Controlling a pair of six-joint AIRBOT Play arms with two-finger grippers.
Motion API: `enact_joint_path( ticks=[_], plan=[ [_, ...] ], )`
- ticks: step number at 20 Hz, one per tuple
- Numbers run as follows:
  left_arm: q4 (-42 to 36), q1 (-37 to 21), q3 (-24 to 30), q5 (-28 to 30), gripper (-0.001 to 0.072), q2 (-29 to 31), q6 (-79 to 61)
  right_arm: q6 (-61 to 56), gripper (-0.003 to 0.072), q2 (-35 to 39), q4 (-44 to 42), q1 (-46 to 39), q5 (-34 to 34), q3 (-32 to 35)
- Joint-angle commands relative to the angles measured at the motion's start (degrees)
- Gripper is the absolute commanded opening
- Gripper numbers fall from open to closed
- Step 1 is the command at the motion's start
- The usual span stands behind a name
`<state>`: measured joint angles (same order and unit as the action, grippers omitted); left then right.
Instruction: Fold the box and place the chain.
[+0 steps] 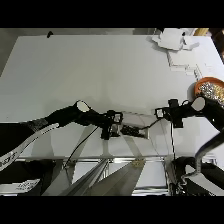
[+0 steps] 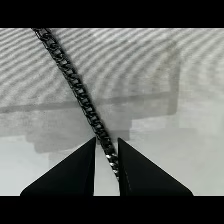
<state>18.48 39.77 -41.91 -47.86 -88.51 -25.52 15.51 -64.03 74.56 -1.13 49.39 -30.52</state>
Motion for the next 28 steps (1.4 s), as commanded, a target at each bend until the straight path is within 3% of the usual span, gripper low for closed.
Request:
enact_joint_path(
  ticks=[1,4,8,11,15,18,21,28],
  plan=[
    [0.0,0.0,0.0,0.0,0.0333,0.0,0.0,0.0,0.0109,-0.7,0.1,0.0,2.4,0.0],
    [0.0,0.0,0.0,0.0,0.0333,0.0,0.0,0.0,0.0016,-0.6,0.3,0.0,4.0,-0.1],
    [0.0,0.0,0.0,0.0,0.0333,0.0,0.0,-0.9,0.0017,4.5,0.1,0.0,5.7,-0.1],
    [0.0,0.0,0.0,0.0,0.0333,0.0,0.0,-11.8,0.0016,13.2,-2.6,0.0,11.7,-0.1],
    [0.0,0.0,0.0,0.0,0.0333,0.0,0.0,-12.8,0.0017,24.3,-16.9,0.0,25.8,0.0],
    [0.0,0.0,0.0,0.0,0.0333,0.0,0.0,-12.3,0.0017,29.4,-34.2,0.0,30.4,1.2],
    [0.0,0.0,0.0,0.0,0.0333,0.0,0.0,-9.8,0.0017,30.2,-47.5,0.6,29.1,4.2],
    [0.0,0.0,0.0,0.0,0.0333,0.0,0.0,-9.5,0.0018,26.2,-47.4,18.6,8.8,7.4]
  ],
)
